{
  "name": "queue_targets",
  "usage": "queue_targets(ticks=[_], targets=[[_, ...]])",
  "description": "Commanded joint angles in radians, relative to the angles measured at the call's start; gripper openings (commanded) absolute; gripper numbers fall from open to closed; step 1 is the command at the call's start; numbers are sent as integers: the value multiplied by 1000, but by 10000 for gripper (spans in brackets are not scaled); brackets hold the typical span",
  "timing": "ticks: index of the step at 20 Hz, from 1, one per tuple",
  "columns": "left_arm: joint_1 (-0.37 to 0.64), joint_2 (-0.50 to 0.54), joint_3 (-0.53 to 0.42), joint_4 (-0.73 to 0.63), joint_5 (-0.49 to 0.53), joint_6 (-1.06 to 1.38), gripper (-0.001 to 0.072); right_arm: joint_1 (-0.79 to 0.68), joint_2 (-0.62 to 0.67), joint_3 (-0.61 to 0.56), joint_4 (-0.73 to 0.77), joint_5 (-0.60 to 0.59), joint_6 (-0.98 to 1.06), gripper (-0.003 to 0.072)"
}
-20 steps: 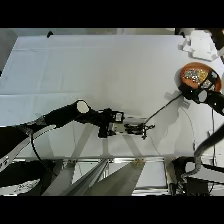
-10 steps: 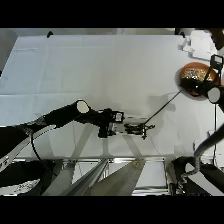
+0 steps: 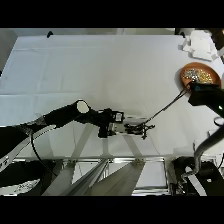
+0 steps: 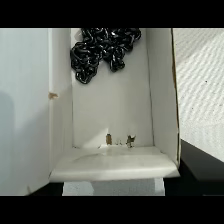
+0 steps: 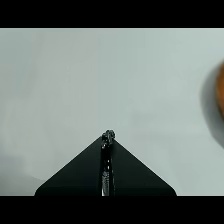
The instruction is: Fold the box and place the chain.
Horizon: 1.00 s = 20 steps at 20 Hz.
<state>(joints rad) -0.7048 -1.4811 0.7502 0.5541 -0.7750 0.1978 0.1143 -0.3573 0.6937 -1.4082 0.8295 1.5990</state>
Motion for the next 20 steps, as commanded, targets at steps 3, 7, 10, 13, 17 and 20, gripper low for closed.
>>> queue_targets(ticks=[3,7,10,13,17,20], targets=[[0,0,0,0,0,0,335,91,214,1,255,84,-37,13],[0,0,0,0,0,0,335,109,225,1,490,131,-118,13],[0,0,0,0,0,0,335,109,225,1,592,97,-171,13],[0,0,0,0,0,0,335,109,225,1,650,61,-172,11],[0,0,0,0,0,0,335,109,224,1,880,-41,-286,11],[0,0,0,0,0,0,335,109,224,1,924,-73,-299,11]])
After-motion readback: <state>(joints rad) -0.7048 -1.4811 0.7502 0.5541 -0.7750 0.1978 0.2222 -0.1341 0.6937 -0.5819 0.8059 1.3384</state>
